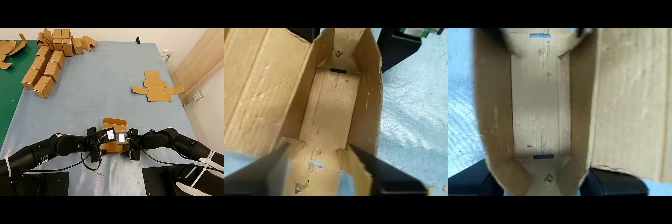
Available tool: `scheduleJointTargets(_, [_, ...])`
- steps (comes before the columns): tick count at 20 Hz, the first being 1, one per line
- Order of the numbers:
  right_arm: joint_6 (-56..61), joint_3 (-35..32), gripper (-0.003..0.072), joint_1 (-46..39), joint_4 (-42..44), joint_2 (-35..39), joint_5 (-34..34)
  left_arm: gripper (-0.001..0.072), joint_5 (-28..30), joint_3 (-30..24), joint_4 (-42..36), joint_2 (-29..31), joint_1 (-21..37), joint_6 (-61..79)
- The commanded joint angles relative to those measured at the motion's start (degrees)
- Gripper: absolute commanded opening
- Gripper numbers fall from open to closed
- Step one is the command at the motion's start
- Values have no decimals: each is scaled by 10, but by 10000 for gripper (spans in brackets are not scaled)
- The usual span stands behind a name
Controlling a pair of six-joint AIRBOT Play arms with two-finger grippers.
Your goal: Fold the box.
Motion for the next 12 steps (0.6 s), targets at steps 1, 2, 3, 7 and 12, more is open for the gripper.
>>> scheduleJointTargets(1, [0,0,600,0,0,0,-1,698,-1,0,-1,0,0,-4])
scheduleJointTargets(2, [0,0,601,0,0,0,-1,698,-1,0,-1,0,0,-4])
scheduleJointTargets(3, [0,0,600,0,0,0,-1,698,-1,0,-1,0,1,-4])
scheduleJointTargets(7, [0,0,600,1,0,0,-1,451,-6,0,9,4,2,-13])
scheduleJointTargets(12, [0,0,600,0,0,0,-1,14,-54,1,61,64,25,-87])
